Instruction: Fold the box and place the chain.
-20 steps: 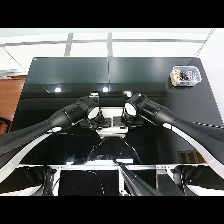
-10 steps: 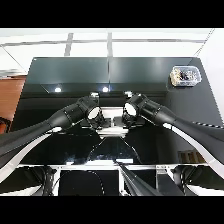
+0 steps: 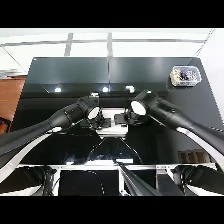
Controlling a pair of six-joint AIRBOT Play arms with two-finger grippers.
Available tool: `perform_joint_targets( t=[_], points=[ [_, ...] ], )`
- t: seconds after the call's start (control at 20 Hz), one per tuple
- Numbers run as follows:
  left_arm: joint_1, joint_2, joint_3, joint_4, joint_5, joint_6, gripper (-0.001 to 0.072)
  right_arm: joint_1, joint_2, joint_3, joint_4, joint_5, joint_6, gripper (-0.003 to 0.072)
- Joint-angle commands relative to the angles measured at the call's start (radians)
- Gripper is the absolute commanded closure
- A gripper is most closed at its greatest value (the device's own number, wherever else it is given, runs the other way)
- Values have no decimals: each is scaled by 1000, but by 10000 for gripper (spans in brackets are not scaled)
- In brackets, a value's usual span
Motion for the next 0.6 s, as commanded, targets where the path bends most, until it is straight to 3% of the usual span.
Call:
perform_joint_targets(
  t=[0.0,0.1,0.2,0.25,0.3,0.4,0.55],
  points=[
    [1,0,1,0,-1,0,680,0,179,1,-225,19,-39,338],
    [1,0,1,0,-2,-1,680,-8,240,0,-620,96,10,338],
    [1,0,1,0,-1,-1,680,-72,238,-2,-857,123,13,337],
    [1,0,1,0,-1,-1,680,-130,238,-8,-874,71,13,232],
    [1,0,1,0,-1,0,680,-211,235,-19,-854,-12,13,7],
    [1,0,1,0,-2,0,680,-394,198,-26,-723,-158,13,-2],
    [1,0,1,1,-2,-1,680,-687,87,-7,-372,-389,12,-2]
  ],
)
